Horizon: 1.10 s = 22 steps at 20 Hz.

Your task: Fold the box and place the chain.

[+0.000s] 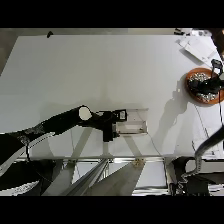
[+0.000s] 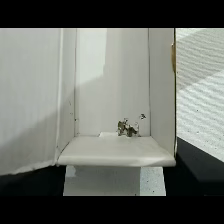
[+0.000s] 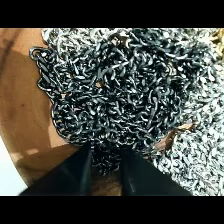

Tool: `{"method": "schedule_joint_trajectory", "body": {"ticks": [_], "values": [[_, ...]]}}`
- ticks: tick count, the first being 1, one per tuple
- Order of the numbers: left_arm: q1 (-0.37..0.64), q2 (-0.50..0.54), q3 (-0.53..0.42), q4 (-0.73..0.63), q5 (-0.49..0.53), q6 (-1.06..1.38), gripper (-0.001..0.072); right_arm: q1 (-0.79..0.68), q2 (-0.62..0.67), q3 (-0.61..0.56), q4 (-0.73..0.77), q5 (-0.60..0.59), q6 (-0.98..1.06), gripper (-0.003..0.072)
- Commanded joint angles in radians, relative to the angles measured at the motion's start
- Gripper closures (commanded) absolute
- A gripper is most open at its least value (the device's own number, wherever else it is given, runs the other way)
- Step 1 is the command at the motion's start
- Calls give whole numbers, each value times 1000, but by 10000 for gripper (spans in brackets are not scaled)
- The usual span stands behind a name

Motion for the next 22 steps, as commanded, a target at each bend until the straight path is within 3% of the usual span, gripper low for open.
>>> {"method": "schedule_joint_trajectory", "body": {"ticks": [1,2,3,10,22], "values": [[0,0,0,0,0,0,433,0,-2,1,3,-4,-1,565],[0,0,0,0,0,0,433,0,-2,1,3,-4,-1,644],[0,0,0,0,0,0,433,0,-2,1,3,-6,-1,669],[0,0,0,0,0,0,433,0,83,3,0,-11,-2,670],[0,0,0,0,0,0,433,0,561,3,67,220,-130,670]]}}
